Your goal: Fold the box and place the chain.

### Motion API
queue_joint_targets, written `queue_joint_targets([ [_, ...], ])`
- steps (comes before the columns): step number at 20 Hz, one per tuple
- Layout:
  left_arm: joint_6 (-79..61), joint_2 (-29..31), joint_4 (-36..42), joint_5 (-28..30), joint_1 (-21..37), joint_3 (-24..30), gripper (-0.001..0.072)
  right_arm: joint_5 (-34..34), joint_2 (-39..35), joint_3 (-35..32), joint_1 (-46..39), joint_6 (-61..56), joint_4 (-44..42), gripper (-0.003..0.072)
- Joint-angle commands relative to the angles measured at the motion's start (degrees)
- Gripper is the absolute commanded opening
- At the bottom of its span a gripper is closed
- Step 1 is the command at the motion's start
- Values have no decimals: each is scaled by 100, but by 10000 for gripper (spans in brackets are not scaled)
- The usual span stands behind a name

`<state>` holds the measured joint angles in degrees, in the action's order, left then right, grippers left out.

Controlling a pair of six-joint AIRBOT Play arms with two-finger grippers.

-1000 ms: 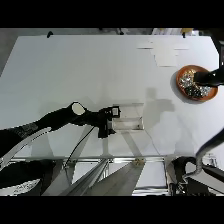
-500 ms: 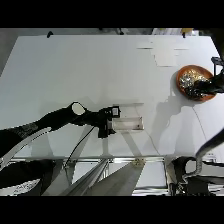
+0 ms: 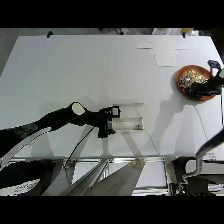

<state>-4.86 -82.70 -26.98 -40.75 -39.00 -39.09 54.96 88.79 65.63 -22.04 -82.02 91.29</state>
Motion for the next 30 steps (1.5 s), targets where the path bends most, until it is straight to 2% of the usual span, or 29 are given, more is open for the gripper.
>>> queue_joint_targets([
  [1, -2, 0, 0, 2, -2, 4, 254, -96, 24, 2, -4, 2, -52, 158],
  [3, -2, 0, 0, 2, -2, 4, 254, -39, 87, 2, -4, 0, -68, 151],
  [5, -2, 0, 0, 0, -2, 4, 254, 15, 127, 2, -4, 2, -114, 17],
  [9, -2, 0, -2, 2, -2, 4, 254, 271, -216, 4, -4, 4, -42, 16],
  [15, -2, 0, -2, 2, -2, 4, 254, 1244, -1853, 2, -4, 59, -138, 16],
  [19, -2, 0, 0, 0, -2, 4, 254, 1897, -3040, 2, -4, 160, -828, 16],
  [24, -2, 0, -2, 0, -2, 4, 254, 2616, -4035, 0, -4, 177, -2076, 17],
  [27, -2, 0, -2, 2, -2, 4, 254, 3005, -4470, 0, -4, 271, -2332, 17],
  [30, -2, 0, 0, 0, -2, 4, 254, 2990, -4822, -4, 90, 280, -2448, 17],
])
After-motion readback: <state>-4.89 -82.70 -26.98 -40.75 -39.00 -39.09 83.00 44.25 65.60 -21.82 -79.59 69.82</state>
